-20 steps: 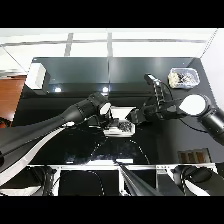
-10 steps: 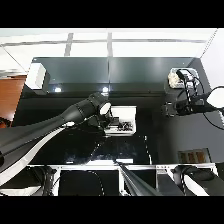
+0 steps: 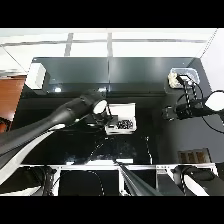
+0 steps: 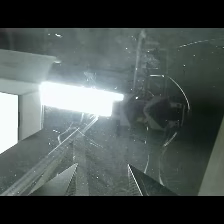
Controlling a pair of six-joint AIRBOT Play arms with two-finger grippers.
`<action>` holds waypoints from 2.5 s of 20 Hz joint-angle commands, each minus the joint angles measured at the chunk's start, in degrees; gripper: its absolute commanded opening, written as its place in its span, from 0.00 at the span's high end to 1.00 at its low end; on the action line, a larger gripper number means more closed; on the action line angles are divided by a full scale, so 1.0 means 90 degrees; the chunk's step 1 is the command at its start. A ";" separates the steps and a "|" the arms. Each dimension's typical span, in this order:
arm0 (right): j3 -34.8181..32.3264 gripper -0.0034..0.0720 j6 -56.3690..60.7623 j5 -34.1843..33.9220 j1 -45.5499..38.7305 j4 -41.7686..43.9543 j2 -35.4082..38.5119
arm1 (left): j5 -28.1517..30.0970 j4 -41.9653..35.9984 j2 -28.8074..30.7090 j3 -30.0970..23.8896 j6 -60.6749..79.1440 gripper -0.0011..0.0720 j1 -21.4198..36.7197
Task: Fold the box and place the chain.
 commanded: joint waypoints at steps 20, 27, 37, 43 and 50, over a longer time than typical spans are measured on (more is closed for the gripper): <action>-0.0029 0.47 0.0075 -0.0430 -0.0007 0.0522 0.0005 | 0.2181 -0.6625 0.1688 -0.4133 1.6259 0.00 0.3381; -0.0032 0.47 0.0131 -0.0308 -0.0007 0.0709 0.0005 | 0.2407 -0.6931 0.0843 -0.3895 1.6412 0.00 0.2798; -0.0032 0.47 0.0129 -0.0270 -0.0007 0.0753 0.0005 | 0.2543 -0.7150 0.0629 -0.3694 1.5985 0.00 0.2754; -0.0032 0.47 0.0129 -0.0274 -0.0007 0.0753 0.0005 | 0.2783 -0.6951 0.0619 -0.3662 1.5793 0.00 0.2548; -0.0032 0.47 0.0129 -0.0282 -0.0007 0.0753 0.0005 | 0.3041 -0.6861 0.0563 -0.3572 1.5766 0.00 0.2293</action>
